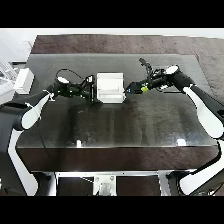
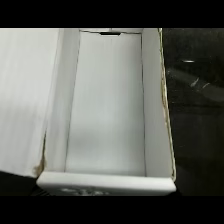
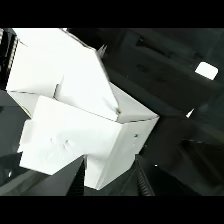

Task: Fold the box and place the chain.

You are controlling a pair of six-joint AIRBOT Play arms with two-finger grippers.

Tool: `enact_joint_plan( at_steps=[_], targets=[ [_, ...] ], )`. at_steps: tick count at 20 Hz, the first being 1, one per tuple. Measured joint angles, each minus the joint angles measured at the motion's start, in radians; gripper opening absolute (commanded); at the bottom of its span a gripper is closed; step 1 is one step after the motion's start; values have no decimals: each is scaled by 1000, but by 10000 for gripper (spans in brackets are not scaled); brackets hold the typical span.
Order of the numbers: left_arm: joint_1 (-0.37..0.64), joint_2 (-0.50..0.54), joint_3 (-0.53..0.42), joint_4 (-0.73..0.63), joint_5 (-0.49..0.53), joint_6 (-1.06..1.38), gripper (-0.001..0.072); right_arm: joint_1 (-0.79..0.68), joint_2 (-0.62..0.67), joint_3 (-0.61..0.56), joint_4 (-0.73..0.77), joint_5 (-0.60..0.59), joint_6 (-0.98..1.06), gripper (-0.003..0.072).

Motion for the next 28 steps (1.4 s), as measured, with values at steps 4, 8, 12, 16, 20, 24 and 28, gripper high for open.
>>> enact_joint_plan(
  at_steps=[4, 8, 12, 16, 20, 24, 28],
  targets=[
    [0, 0, 0, 0, 0, 0, 448, 24, 0, 0, -14, 0, 1, 388],
    [0, 0, 0, 0, 0, 0, 448, 38, 0, 2, -33, 0, 16, 388],
    [0, 0, 0, 0, 0, 0, 448, 56, 0, 31, -102, -1, 76, 388],
    [0, 0, 0, 0, 0, 0, 448, 83, 0, 76, -158, -1, 136, 387],
    [1, 0, 0, 0, 0, 0, 448, 118, -3, 99, -235, -2, 195, 387],
    [1, 0, 0, 0, 0, 0, 448, 142, -15, 128, -301, -2, 264, 386],
    [1, 0, 0, -1, -1, 0, 448, 171, -32, 177, -391, 13, 326, 385]
  ],
)
